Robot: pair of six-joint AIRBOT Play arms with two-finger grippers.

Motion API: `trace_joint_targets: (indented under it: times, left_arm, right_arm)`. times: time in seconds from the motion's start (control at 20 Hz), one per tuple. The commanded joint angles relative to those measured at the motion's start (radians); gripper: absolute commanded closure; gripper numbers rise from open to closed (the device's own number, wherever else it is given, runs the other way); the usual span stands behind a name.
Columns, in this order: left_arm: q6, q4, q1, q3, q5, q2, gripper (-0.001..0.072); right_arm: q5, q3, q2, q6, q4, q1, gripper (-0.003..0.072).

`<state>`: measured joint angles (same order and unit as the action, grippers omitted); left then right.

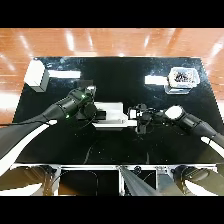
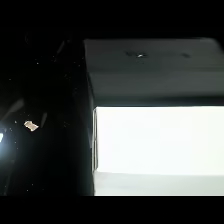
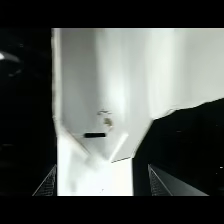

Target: Fold the box and place the chain.

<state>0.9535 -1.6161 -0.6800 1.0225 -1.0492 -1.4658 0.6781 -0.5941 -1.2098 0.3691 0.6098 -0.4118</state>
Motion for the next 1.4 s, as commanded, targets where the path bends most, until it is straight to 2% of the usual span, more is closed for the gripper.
trace_joint_targets:
  times: [0.0, 0.05, 0.1, 0.15, 0.3, 0.45, 0.5, 0.65, 0.9, 1.2, 1.25, 1.3, 1.35]
  left_arm:
    - [0.0, -0.002, -0.008, -0.001, 0.003, -0.023, 0.0683]
    - [0.0, 0.0, -0.013, -0.001, 0.003, -0.023, 0.0683]
    - [0.0, -0.002, -0.014, -0.001, 0.003, -0.023, 0.0683]
    - [0.0, -0.001, -0.013, -0.001, 0.003, -0.023, 0.0683]
    - [0.0, 0.0, -0.013, -0.001, 0.004, -0.023, 0.0683]
    - [0.0, 0.0, -0.013, -0.001, 0.003, -0.023, 0.0683]
    - [0.0, -0.001, -0.013, -0.001, 0.003, -0.023, 0.0683]
    - [0.0, -0.001, -0.013, -0.001, 0.003, -0.023, 0.0683]
    - [0.0, -0.002, -0.013, -0.001, 0.003, -0.023, 0.0683]
    - [0.001, -0.005, -0.013, -0.001, 0.006, -0.023, 0.0683]
    - [0.001, -0.005, -0.013, -0.001, 0.006, -0.023, 0.0683]
    - [0.001, -0.007, -0.013, -0.001, 0.006, -0.023, 0.0683]
    - [0.005, -0.009, -0.013, -0.001, 0.006, -0.023, 0.0683]
  right_arm:
    - [-0.027, -0.001, -0.024, 0.029, -0.037, -0.01, -0.0026]
    - [-0.027, -0.001, -0.028, 0.029, -0.038, -0.01, -0.0021]
    - [-0.027, -0.001, -0.029, 0.029, -0.038, -0.01, 0.0089]
    - [-0.027, -0.001, -0.029, 0.029, -0.045, -0.013, 0.0139]
    - [-0.028, -0.001, -0.029, 0.032, -0.06, -0.037, 0.0145]
    - [-0.054, -0.001, -0.029, 0.031, -0.06, -0.087, 0.0566]
    - [-0.078, -0.001, -0.029, 0.032, -0.06, -0.099, 0.062]
    - [-0.134, -0.001, -0.029, 0.031, -0.066, -0.122, 0.0617]
    - [-0.142, -0.003, -0.049, 0.033, -0.172, -0.126, 0.0616]
    - [-0.201, -0.003, -0.083, 0.033, -0.177, -0.173, 0.0613]
    - [-0.222, -0.003, -0.085, 0.032, -0.196, -0.18, 0.0497]
    - [-0.224, -0.003, -0.086, 0.033, -0.201, -0.18, 0.0315]
    - [-0.224, -0.003, -0.086, 0.032, -0.201, -0.179, 0.0275]
